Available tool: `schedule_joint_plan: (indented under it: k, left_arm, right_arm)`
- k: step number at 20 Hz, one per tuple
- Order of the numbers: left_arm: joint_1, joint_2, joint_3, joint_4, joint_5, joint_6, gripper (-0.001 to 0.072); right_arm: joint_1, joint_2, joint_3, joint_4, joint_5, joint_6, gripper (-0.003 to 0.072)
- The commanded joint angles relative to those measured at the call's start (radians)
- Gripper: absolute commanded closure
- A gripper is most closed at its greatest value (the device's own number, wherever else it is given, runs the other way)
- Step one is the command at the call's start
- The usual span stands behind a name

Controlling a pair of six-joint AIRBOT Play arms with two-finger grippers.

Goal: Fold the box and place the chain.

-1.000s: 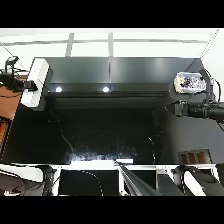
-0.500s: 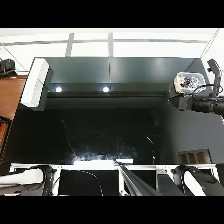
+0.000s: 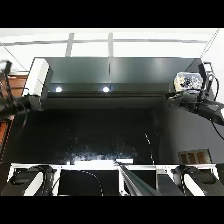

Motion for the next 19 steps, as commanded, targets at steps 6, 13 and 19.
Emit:
schedule_joint_plan:
  k: [6, 13, 19]
  left_arm:
    - [-0.032, 0.122, -0.138, -0.012, 0.087, 0.014, 0.0682]
    - [-0.032, 0.122, -0.138, -0.012, 0.087, 0.014, 0.0682]
    - [-0.032, 0.122, -0.138, -0.012, 0.087, 0.014, 0.0682]
  right_arm:
    - [0.023, 0.008, -0.039, -0.034, -0.207, 0.001, 0.0674]
    - [0.023, 0.008, -0.039, -0.034, -0.207, 0.001, 0.0674]
    - [0.023, 0.008, -0.039, -0.034, -0.207, 0.001, 0.0674]
